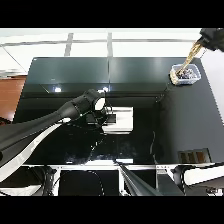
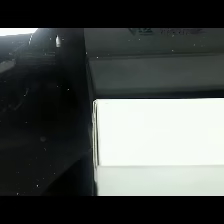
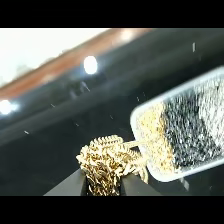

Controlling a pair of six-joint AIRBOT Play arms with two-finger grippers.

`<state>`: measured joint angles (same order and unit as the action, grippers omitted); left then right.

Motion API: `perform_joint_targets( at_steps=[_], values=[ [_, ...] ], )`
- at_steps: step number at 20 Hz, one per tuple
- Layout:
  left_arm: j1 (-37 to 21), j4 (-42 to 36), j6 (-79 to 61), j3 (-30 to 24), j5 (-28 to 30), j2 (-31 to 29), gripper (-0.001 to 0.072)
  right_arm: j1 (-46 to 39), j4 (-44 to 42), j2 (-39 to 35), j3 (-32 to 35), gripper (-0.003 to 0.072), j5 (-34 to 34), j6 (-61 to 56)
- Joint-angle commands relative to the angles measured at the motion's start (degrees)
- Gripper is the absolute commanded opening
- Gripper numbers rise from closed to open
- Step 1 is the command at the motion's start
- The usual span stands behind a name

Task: Fold the box and place the chain.

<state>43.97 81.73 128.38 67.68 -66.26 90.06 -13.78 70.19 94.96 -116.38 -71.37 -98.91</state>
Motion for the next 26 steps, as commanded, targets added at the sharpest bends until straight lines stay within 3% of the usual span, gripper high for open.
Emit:
perform_joint_targets(
  at_steps=[1, 3, 7, 11, 17, 26],
  values=[
    [-0.04, 0.02, 0.00, 0.04, -0.07, 0.02, 0.0027, 0.31, -0.17, -6.69, -0.02, 0.0015, -2.36, 5.62],
    [-0.04, 0.02, 0.00, 0.04, -0.07, 0.02, 0.0027, 0.85, -0.22, -10.88, 1.03, 0.0015, -10.43, 10.49],
    [-0.04, 0.02, 0.00, 0.04, -0.02, 0.02, 0.0027, 1.42, -10.58, -24.11, 14.64, 0.0014, -10.43, 15.32],
    [-0.04, 0.02, 0.00, 0.04, -0.02, 0.02, 0.0027, 5.11, -14.75, -35.12, 24.70, 0.0015, -13.35, 16.63],
    [-0.04, 0.02, 0.00, 0.04, -0.13, 0.02, 0.0027, 17.53, -19.32, -41.62, 34.84, 0.0015, -23.98, 18.86],
    [-0.02, 0.02, -0.02, 0.04, -0.44, 0.02, 0.0027, 32.20, -25.05, -41.13, 40.06, 0.0015, -4.00, 18.51]
  ],
)
